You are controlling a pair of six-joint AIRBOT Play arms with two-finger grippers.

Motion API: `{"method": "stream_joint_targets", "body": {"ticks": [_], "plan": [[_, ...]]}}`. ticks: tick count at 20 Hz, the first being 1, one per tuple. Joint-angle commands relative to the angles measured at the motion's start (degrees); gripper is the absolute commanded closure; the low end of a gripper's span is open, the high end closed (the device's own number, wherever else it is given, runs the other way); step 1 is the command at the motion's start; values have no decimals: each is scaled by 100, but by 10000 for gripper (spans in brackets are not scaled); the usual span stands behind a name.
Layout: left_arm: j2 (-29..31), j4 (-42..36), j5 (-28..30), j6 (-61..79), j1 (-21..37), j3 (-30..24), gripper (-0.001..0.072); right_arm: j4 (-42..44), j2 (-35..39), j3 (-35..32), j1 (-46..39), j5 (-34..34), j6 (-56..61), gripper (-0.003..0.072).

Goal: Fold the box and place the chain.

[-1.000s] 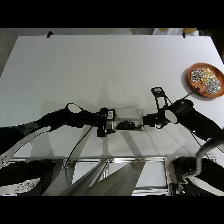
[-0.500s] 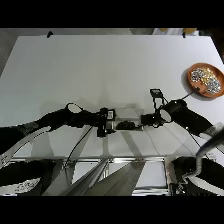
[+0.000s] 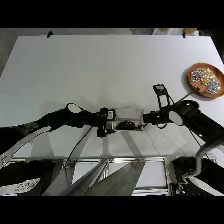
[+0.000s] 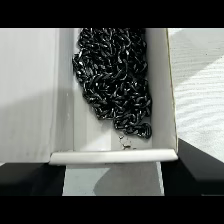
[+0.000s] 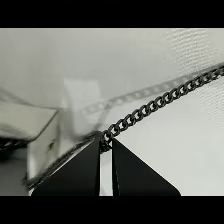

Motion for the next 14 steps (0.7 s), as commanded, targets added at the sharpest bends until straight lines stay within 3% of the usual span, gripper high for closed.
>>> {"method": "stream_joint_targets", "body": {"ticks": [1, 6, 10, 14], "plan": [[2, 0, 0, 2, 4, 4, 434, 723, 1019, 7, 44, 0, -505, 672], [2, 2, 2, 2, 4, 4, 434, 1766, 1711, 7, 833, -791, -767, 672], [2, 2, 2, 2, 4, 4, 434, 1849, 1582, 7, 1637, -1685, -669, 671], [2, 2, 2, 2, 4, 4, 434, 1847, 1132, 4, 1919, -1773, -546, 671]]}}
